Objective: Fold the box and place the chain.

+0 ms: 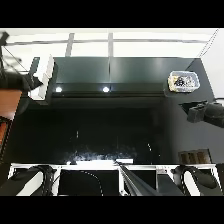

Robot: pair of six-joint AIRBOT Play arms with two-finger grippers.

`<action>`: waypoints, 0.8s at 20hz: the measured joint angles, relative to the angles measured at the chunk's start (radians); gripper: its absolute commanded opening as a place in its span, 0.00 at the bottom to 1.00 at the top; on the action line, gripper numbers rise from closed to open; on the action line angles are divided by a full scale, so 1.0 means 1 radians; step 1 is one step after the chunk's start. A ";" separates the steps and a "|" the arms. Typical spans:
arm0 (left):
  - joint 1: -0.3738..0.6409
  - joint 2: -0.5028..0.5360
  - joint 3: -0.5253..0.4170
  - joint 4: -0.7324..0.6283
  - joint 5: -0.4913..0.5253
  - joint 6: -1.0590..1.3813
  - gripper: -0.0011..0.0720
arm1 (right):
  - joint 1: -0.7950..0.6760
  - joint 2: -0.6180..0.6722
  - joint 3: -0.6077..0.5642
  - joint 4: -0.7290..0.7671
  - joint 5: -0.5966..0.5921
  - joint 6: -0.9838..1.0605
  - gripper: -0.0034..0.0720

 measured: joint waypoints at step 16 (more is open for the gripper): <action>-0.084 0.621 -0.663 -0.036 0.292 0.035 0.05 | 0.003 0.067 -0.247 -0.063 -0.322 0.002 0.06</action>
